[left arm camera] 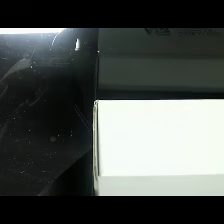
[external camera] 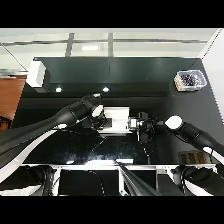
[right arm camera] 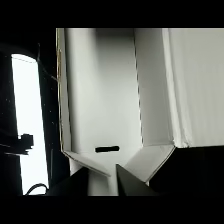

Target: Fold the box and place the chain.

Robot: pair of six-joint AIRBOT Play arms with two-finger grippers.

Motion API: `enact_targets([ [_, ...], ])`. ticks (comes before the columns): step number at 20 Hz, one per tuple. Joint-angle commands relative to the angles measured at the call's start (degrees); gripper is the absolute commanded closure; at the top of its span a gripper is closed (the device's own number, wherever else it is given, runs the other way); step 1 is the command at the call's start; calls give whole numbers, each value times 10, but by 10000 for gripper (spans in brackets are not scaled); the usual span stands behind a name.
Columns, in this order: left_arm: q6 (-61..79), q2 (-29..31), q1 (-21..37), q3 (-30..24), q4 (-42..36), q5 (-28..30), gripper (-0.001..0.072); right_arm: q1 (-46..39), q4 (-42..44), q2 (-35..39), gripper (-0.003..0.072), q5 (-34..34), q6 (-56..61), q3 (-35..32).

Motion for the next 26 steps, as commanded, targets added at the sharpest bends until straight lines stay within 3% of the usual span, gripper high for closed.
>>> enact_targets([
  [1,1,0,0,0,0,0,681,-1,-57,1,359,-2,63,1],
  [10,1,0,0,0,0,1,681,0,-44,1,359,-18,64,1],
  [15,1,0,0,0,0,3,681,9,58,0,359,-18,-14,1],
  [19,1,0,0,0,0,3,681,28,70,-1,361,-17,-20,1],
  [20,1,0,0,0,0,3,681,31,70,-2,381,-16,-20,1],
  [21,1,0,0,0,0,3,681,34,70,-3,499,-16,-20,1],
  [22,1,0,0,0,0,3,681,37,74,-4,565,-16,-20,1],
  [26,1,0,0,0,0,3,681,59,146,-25,556,-49,-24,1],
])
